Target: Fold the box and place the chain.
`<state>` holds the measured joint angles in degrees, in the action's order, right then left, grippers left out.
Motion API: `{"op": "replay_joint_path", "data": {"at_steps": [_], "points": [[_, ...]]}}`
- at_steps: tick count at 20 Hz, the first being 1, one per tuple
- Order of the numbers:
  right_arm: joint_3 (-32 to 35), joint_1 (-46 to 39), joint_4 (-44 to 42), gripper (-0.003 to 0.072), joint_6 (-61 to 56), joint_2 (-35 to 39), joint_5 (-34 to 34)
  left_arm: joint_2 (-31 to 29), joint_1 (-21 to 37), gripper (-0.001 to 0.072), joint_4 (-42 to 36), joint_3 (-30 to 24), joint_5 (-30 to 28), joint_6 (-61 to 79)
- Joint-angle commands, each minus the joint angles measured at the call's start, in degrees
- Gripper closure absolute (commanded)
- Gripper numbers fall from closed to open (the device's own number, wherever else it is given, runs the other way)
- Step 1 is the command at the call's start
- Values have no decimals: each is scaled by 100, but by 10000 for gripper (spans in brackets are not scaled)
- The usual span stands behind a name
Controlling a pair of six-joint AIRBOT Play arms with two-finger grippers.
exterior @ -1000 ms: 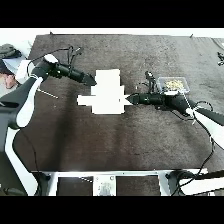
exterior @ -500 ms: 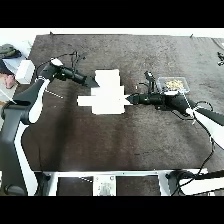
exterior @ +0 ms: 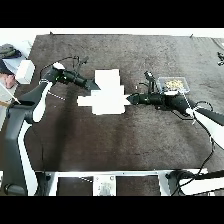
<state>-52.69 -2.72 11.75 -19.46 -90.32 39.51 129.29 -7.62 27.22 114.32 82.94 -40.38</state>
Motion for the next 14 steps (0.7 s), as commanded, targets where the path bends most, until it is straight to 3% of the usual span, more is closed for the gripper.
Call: {"op": "replay_joint_path", "data": {"at_steps": [1,4,7,12,14], "points": [[-4,2,0,716,2,-4,-13,44,4,350,-227,7,79,164],[-4,2,0,716,0,-4,-11,44,4,368,-308,7,332,356],[-4,2,0,716,0,-4,-11,44,4,583,-308,7,289,378],[-4,-13,-2,713,4,9,-13,44,4,697,-306,7,328,490],[-4,-149,0,310,-2,111,61,42,4,698,-306,7,354,962]]}}
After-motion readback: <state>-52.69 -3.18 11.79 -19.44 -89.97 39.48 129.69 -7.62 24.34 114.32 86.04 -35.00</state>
